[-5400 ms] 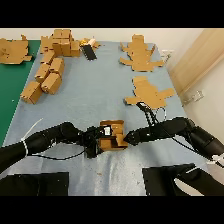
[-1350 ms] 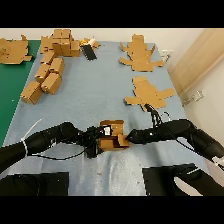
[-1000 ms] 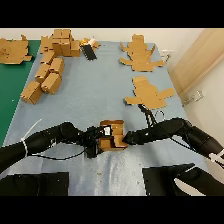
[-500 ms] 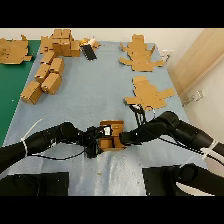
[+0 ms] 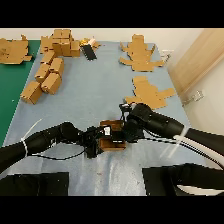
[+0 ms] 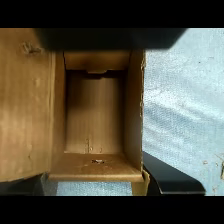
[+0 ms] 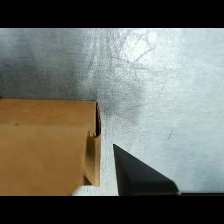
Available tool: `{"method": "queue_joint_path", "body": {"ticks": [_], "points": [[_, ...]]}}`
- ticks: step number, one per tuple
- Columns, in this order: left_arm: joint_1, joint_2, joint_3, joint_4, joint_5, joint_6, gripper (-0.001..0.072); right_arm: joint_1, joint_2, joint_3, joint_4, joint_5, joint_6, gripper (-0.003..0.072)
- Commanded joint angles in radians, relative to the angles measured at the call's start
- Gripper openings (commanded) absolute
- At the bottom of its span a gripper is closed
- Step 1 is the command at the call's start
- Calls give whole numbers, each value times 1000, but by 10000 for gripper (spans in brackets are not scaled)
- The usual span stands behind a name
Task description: Fold the box.
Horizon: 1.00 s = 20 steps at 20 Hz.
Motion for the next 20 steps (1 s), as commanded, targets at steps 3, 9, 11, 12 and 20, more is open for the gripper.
{"method": "queue_joint_path", "body": {"ticks": [3, 9, 11, 12, 20], "points": [[0, 1, 0, 0, 0, 0, 525, 12, -83, 64, -8, -76, 29, 475], [0, 1, 0, 0, 0, 0, 525, 23, -116, 64, -8, -76, 68, 474], [0, 1, 0, 0, 0, 0, 525, 23, -144, 66, -2, -75, 68, 464], [0, 1, 0, 0, 0, 0, 525, 23, -148, 65, -2, -75, 68, 452], [0, 1, 0, 0, 0, 0, 525, 23, -147, 71, -25, -86, 64, 48]]}}
